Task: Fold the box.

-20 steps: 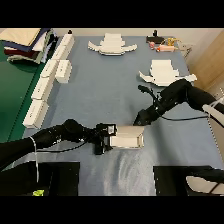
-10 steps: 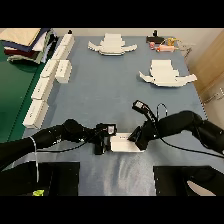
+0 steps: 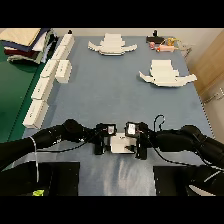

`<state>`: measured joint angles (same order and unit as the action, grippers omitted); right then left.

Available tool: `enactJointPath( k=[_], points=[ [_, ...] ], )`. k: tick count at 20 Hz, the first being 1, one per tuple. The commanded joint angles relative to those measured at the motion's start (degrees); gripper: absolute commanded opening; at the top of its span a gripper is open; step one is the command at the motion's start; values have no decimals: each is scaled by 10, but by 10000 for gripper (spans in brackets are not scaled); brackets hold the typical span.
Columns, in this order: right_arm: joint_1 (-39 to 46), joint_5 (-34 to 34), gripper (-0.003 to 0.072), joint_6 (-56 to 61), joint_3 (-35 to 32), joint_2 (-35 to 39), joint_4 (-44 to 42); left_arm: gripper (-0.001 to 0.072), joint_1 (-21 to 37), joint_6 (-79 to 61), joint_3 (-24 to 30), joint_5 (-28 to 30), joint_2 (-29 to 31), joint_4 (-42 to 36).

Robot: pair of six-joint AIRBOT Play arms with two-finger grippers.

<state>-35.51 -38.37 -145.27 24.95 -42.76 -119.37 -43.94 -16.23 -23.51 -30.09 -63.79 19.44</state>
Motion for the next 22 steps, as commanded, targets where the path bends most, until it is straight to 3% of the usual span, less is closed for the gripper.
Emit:
enactJointPath(
  k=[1,5,22],
  points=[
    [-28,9,565,-25,-2,1,63,527,0,0,0,0,0,0],
    [-28,16,591,-25,-1,-18,111,527,0,0,0,0,0,0],
    [-28,19,591,-22,35,-4,112,527,0,0,0,0,0,0]
  ],
)
